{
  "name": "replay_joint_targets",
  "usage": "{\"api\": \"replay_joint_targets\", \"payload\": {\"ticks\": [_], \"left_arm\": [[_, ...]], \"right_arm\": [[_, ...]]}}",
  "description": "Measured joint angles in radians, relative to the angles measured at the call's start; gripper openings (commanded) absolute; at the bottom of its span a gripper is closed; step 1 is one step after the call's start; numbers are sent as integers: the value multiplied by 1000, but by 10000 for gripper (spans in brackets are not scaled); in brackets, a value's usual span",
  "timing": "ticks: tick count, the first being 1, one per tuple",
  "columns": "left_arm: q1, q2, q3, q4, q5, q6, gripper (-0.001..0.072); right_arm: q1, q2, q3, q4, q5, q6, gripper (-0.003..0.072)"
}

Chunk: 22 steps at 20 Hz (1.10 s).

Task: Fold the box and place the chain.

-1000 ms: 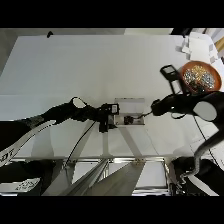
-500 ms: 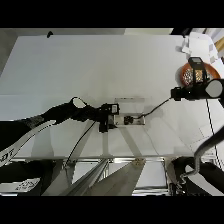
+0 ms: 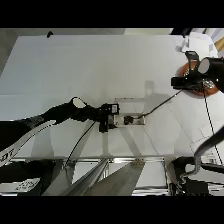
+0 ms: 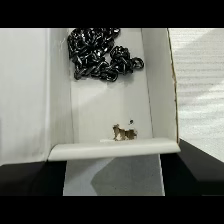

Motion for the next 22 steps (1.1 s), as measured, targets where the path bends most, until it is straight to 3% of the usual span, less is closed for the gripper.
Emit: {"api": "replay_joint_targets", "payload": {"ticks": [7,11,17,22], "left_arm": [[0,0,0,0,0,0,273],[0,0,0,0,0,0,273],[0,0,0,0,0,0,273],[0,0,0,0,0,0,273]], "right_arm": [[-83,-53,18,9,22,8,329],[-92,-91,19,15,-14,7,324],[-94,-140,19,10,-103,31,236],[-98,-148,19,-5,-150,38,236]]}}
